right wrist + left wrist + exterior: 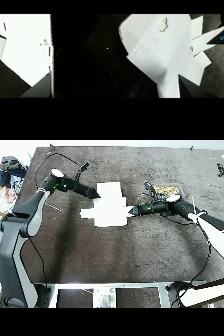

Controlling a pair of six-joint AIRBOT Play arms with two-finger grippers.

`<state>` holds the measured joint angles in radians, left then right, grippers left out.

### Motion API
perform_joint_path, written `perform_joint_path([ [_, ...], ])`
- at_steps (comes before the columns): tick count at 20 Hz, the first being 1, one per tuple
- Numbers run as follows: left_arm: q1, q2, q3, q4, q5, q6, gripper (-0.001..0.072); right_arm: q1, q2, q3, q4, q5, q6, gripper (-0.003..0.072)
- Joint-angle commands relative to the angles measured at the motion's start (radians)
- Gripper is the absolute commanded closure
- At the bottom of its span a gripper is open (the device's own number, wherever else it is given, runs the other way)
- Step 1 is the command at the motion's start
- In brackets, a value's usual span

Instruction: Fold the box and place the chain.

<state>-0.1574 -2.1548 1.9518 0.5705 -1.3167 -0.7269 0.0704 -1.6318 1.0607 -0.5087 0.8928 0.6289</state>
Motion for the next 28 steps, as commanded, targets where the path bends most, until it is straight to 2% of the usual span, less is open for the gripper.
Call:
perform_joint_path([
  [1,-0.004,-0.045,0.019,-0.072,-0.064,-0.012,0.0212,0.001,0.0,0.001,0.0,0.0,0.0,0.0678],
  [6,-0.004,-0.074,0.019,-0.117,-0.156,-0.002,0.0225,0.001,0.0,0.001,0.0,0.001,0.0,0.0678],
  [7,-0.006,-0.077,0.019,-0.118,-0.167,0.004,0.0277,0.001,0.0,0.001,0.0,0.001,0.0,0.0678],
  [9,-0.014,-0.079,0.019,-0.119,-0.172,0.02,0.0295,0.001,0.0,0.001,0.0,0.002,0.0,0.0678],
  [10,-0.019,-0.081,0.019,-0.119,-0.178,0.03,0.0362,0.001,0.0,0.001,0.0,0.003,0.0,0.0678],
  [12,-0.031,-0.085,0.019,-0.116,-0.193,0.056,0.0366,0.001,0.0,0.001,-0.001,0.005,0.0,0.0677],
  [13,-0.035,-0.085,0.019,-0.107,-0.194,0.059,0.0507,0.001,0.0,0.001,-0.001,0.004,0.0,0.0677],
  [14,-0.035,-0.085,0.019,-0.106,-0.193,0.065,0.0545,0.001,0.0,0.001,-0.001,0.005,0.0,0.0677],
  [17,-0.031,-0.084,0.019,-0.108,-0.186,0.074,0.053,0.001,0.0,0.001,-0.001,0.008,0.0,0.0677],
  [18,-0.03,-0.084,0.019,-0.113,-0.185,0.074,0.0462,0.001,0.0,0.001,-0.002,0.008,0.0,0.0677],
  [28,-0.021,-0.084,0.079,-0.105,-0.169,0.089,0.0463,0.001,0.0,0.001,-0.005,0.008,0.0,0.0677],
])
